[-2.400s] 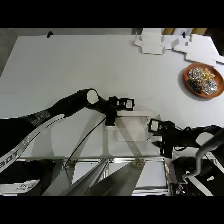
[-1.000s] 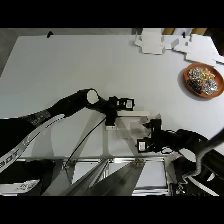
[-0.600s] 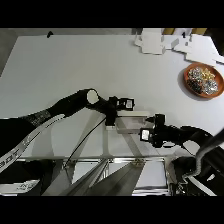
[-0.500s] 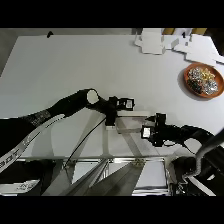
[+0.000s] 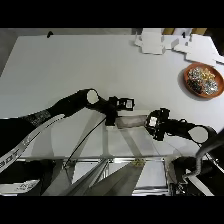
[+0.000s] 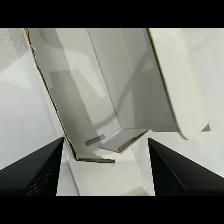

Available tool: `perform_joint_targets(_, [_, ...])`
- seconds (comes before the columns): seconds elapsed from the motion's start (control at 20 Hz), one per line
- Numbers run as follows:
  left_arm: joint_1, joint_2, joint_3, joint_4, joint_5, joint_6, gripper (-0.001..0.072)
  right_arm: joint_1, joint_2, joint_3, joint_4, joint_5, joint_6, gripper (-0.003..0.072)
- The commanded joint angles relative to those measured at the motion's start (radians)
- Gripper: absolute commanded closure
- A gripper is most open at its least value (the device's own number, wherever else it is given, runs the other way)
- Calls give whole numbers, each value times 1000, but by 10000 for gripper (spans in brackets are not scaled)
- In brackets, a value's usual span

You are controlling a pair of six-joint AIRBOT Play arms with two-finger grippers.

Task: Fold the box and place the chain.

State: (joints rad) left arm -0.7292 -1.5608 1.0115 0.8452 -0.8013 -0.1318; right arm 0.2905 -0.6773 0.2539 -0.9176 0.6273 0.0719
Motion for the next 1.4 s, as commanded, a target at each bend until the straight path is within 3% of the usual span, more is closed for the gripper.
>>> perform_joint_targets(0.0, [-1, 0, 0, 0, 0, 1, 701, -57, -77, 40, 103, 22, -129, 107])
perform_joint_targets(0.35, [-1, 0, 0, 0, 0, 1, 701, -118, -230, 85, 245, 145, -335, 108])
perform_joint_targets(0.75, [-1, 0, 0, 0, 0, 1, 701, -119, -351, 85, 275, 215, -350, 108])
perform_joint_targets(1.35, [0, 0, 0, 1, 0, 1, 701, -119, -413, 85, 284, 183, -349, 113])
